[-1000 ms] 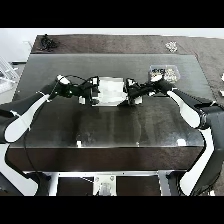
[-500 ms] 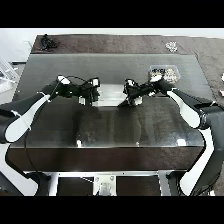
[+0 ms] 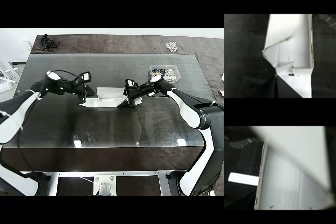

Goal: Fold the box and place the chain.

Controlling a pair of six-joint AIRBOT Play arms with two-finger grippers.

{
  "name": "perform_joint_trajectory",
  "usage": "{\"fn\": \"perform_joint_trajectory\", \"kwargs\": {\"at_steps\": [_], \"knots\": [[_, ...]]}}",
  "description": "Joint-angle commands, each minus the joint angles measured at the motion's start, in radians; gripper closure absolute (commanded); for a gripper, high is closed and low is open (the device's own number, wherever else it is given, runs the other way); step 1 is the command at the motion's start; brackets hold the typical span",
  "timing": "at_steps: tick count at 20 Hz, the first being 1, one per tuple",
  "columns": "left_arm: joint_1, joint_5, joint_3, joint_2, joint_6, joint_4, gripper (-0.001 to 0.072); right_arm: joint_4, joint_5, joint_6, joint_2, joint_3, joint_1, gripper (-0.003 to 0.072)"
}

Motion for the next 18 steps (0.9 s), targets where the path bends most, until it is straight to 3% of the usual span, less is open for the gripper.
{"fn": "perform_joint_trajectory", "kwargs": {"at_steps": [1,7,12,18], "knots": [[0.057,-0.066,-0.002,0.068,-0.083,-0.024,0.0690,0.002,-0.005,0.002,-0.001,0.000,0.000,0.0187],[0.159,-0.118,-0.009,0.198,-0.477,0.010,0.0691,0.002,-0.005,0.002,-0.001,0.000,0.000,0.0187],[0.226,-0.100,-0.130,0.241,-0.753,0.046,0.0690,0.002,-0.005,0.002,-0.001,0.000,0.000,0.0187],[0.233,-0.088,-0.206,0.239,-1.141,0.279,0.0690,0.002,-0.005,0.002,-0.001,0.000,0.000,0.0187]]}}
